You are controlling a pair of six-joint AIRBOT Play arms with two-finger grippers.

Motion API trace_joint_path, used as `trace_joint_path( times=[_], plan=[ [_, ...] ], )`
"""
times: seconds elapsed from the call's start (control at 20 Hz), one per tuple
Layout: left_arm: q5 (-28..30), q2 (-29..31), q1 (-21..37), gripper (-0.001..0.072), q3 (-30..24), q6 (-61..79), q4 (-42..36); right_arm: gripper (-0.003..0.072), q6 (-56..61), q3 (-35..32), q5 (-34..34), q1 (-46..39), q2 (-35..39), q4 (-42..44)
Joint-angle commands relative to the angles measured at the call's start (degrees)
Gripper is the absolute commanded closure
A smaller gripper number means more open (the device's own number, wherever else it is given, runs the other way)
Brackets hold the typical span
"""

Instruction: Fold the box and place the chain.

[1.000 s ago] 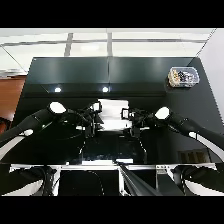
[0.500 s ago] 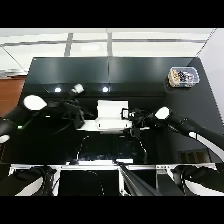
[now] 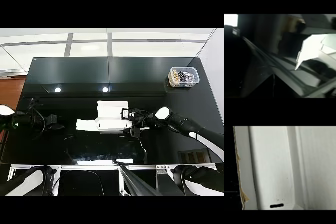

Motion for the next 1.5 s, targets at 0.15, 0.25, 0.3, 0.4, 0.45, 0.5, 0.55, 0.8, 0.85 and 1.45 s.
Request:
trace_joint_path(
  times=[0.15,0.25,0.3,0.4,0.45,0.5,0.55,0.8,0.85,1.45],
  plan=[
    [2.1,-13.0,1.3,0.0685,-3.3,3.0,-14.8,0.0631,0.0,0.0,0.0,0.0,0.0,0.0],
    [3.8,-14.1,-3.3,0.0685,-2.0,4.2,-16.4,0.0630,0.0,0.0,0.0,0.0,0.0,0.0],
    [4.8,-14.3,-6.0,0.0685,-1.3,4.1,-16.3,0.0631,0.0,0.0,0.0,0.0,0.0,0.0],
    [6.0,-15.0,-11.3,0.0685,0.8,3.7,-16.4,0.0631,0.0,0.0,0.0,0.0,0.0,0.0],
    [5.6,-15.4,-13.5,0.0684,2.2,3.6,-16.9,0.0631,0.0,0.0,0.0,0.0,0.0,0.0],
    [4.4,-15.8,-15.4,0.0684,3.9,3.7,-17.1,0.0631,0.0,0.0,0.0,0.0,0.0,0.0],
    [2.5,-16.2,-16.9,0.0684,5.7,4.2,-17.1,0.0631,0.0,0.0,0.0,0.0,0.0,0.0],
    [-3.0,-19.0,-19.2,0.0684,11.2,5.4,-15.7,0.0631,0.0,0.0,0.0,0.0,0.0,0.0],
    [-2.5,-19.4,-19.2,0.0684,11.2,5.4,-15.4,0.0631,0.0,0.0,0.0,0.0,0.0,0.0],
    [1.4,-20.0,-21.5,0.0684,11.1,3.5,-7.8,0.0631,0.0,0.0,0.0,0.0,0.0,0.0]
  ],
)
